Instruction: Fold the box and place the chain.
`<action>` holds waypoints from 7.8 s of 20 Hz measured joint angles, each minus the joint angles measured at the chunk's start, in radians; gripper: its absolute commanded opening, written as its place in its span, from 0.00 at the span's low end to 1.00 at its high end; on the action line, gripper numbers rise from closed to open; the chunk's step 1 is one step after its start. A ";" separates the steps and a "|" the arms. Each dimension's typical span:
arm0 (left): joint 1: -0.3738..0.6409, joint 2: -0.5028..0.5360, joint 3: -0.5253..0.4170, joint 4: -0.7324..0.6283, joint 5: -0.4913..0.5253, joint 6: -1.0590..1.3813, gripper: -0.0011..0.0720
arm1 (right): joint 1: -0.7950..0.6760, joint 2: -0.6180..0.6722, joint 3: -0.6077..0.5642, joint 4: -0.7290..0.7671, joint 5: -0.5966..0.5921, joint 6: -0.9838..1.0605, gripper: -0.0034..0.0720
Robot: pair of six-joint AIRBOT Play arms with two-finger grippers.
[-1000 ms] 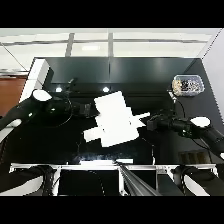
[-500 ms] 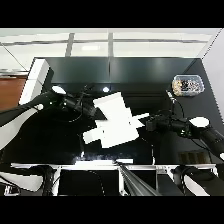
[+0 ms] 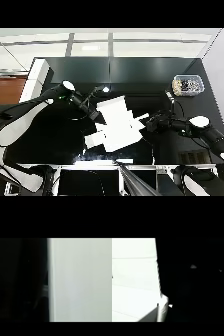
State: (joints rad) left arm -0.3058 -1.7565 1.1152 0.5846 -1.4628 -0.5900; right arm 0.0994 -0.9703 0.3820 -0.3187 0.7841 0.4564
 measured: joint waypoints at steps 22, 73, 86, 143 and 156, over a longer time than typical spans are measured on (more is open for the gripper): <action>-0.213 0.261 -0.135 0.223 0.517 0.586 0.05 | -0.030 0.016 0.249 -0.462 0.203 -0.164 0.94; -0.217 0.202 -0.134 0.218 0.534 0.511 0.05 | 0.197 -0.154 0.132 -0.225 -0.011 -0.689 0.94; -0.217 0.202 -0.134 0.218 0.533 0.508 0.05 | 0.198 -0.230 0.106 -0.220 -0.026 -0.779 0.94; -0.277 0.572 -0.230 0.322 0.364 -0.264 0.05 | 0.220 -0.245 0.110 -0.225 -0.078 -0.742 0.32; -0.267 0.362 -0.276 0.008 0.884 -0.106 0.05 | 0.220 -0.245 0.110 -0.224 -0.078 -0.742 0.32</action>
State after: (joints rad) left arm -0.5732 -1.3945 0.8391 0.5926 -0.5789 -0.6956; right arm 0.3195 -1.2148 0.4919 -0.5430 0.7059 -0.2852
